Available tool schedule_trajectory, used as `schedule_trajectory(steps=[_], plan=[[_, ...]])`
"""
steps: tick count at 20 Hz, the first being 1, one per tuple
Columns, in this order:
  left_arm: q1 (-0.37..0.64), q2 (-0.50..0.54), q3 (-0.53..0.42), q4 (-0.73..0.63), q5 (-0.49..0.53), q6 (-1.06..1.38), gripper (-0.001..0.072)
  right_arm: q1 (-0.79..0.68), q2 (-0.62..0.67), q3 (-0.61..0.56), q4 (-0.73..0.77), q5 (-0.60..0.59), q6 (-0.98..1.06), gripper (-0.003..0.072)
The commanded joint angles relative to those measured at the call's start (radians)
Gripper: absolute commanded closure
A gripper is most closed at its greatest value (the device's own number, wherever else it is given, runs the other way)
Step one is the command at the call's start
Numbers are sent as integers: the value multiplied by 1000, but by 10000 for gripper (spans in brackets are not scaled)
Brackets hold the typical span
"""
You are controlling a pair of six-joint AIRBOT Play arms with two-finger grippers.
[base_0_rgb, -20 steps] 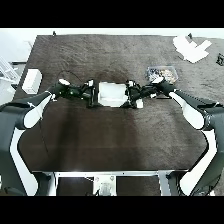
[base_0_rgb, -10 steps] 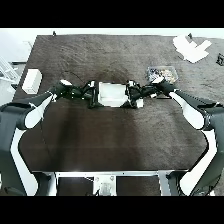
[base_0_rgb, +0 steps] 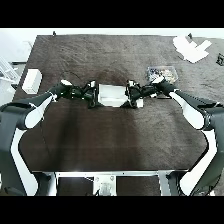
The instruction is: Fold the box and place the chain.
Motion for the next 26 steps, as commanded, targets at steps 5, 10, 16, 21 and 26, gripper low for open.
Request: schedule_trajectory(steps=[5,10,16,21,26], plan=[[-1,0,0,8,3,-8,298,1,0,0,0,1,2,95],[-1,0,0,6,7,-8,298,1,0,0,0,2,2,95],[-1,0,0,4,7,-8,298,1,0,0,0,1,2,95],[-1,-1,0,4,7,-8,298,1,0,0,0,2,2,94],[-1,0,0,4,8,-8,299,2,1,4,-4,1,2,60]])
